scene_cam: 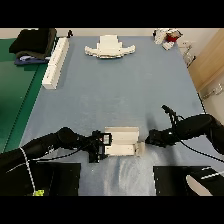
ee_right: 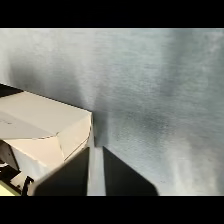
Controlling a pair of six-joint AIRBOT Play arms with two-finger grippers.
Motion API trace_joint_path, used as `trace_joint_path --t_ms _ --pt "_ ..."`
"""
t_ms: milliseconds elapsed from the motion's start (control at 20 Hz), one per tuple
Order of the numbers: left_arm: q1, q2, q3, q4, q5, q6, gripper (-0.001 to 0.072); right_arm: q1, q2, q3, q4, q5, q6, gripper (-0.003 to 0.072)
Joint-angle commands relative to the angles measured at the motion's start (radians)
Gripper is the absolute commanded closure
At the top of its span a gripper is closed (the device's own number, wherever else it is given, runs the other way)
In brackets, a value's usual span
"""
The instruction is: Fold the box.
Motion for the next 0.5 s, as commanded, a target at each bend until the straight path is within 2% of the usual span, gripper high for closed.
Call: trace_joint_path --t_ms 0,450 --pt "0.000 0.001 0.001 0.000 0.000 0.000 0.0181 0.005 0.019 0.013 0.015 -0.018 -0.002 0.0442" --pt "0.000 0.001 0.001 0.000 0.000 0.000 0.0182 0.184 0.024 0.013 0.035 0.018 -0.002 0.0441"
